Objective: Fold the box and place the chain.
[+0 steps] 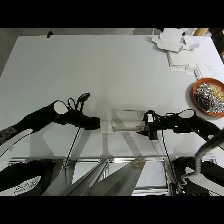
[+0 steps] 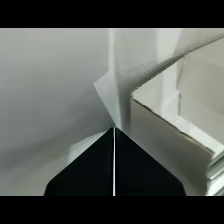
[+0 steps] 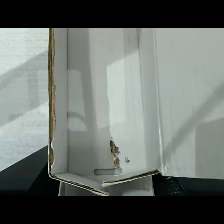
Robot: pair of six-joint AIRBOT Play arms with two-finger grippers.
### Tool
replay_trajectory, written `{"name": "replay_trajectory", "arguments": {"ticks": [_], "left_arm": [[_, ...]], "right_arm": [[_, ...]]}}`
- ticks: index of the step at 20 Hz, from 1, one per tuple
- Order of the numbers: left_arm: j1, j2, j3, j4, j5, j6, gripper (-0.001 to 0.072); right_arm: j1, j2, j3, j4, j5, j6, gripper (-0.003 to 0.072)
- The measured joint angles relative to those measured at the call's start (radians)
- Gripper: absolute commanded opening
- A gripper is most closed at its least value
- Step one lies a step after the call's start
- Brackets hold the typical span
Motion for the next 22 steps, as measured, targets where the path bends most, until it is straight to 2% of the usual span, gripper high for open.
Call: {"name": "replay_trajectory", "arguments": {"ticks": [9, 13, 15, 17, 18, 19, 22], "left_arm": [[-0.068, -0.003, 0.056, -0.087, -0.004, 0.049, 0.0015], [-0.085, 0.029, 0.068, -0.092, 0.007, 0.051, 0.0054], [-0.089, 0.043, 0.071, -0.093, 0.01, 0.051, 0.0145], [-0.093, 0.05, 0.072, -0.094, 0.011, 0.05, 0.0196], [-0.097, 0.052, 0.072, -0.095, 0.014, 0.05, 0.0266], [-0.102, 0.054, 0.072, -0.096, 0.014, 0.049, 0.0292], [-0.117, 0.056, 0.072, -0.102, 0.031, 0.048, 0.0294]], "right_arm": [[0.0, 0.0, 0.0, 0.0, 0.0, 0.0, 0.0414], [0.0, 0.0, 0.0, 0.0, 0.0, 0.0, 0.0414], [0.0, 0.0, 0.0, 0.0, 0.0, 0.0, 0.0414], [0.0, 0.0, 0.0, 0.0, 0.0, 0.0, 0.0414], [0.0, 0.0, 0.0, 0.0, 0.0, 0.0, 0.0414], [0.0, 0.0, 0.0, 0.0, 0.0, 0.0, 0.0414], [0.0, 0.0, 0.0, 0.0, 0.0, 0.0, 0.0414]]}}
